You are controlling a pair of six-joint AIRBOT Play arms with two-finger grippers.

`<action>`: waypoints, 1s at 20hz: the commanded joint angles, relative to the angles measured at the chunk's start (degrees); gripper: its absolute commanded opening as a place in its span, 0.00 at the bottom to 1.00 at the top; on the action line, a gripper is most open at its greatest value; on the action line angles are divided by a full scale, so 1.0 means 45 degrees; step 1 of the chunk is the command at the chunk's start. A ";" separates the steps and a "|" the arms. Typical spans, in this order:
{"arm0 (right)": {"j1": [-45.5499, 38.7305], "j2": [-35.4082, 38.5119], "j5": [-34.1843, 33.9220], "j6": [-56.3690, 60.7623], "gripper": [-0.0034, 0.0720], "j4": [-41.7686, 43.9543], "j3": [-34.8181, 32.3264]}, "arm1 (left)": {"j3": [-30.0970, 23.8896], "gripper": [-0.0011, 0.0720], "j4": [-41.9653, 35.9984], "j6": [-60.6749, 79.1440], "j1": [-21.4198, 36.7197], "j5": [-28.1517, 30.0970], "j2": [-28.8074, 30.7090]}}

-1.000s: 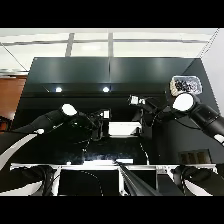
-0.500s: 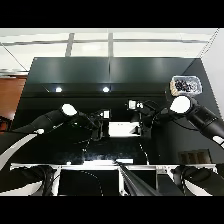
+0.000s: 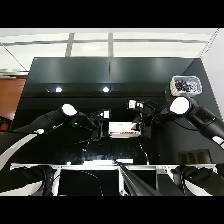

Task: Fold the box and place the chain.

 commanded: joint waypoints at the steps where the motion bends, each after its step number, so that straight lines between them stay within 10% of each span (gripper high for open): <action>1: 0.0010 0.0000 -0.0049 0.0063 0.45 -0.0029 -0.0049 | 0.0010 0.65 0.0005 0.0010 -0.0005 0.0005 -0.0010; 20: 0.0034 0.0000 -0.0432 0.0107 0.57 0.0432 -0.0865 | 0.0010 0.65 0.0005 0.0010 -0.0005 0.0005 -0.0010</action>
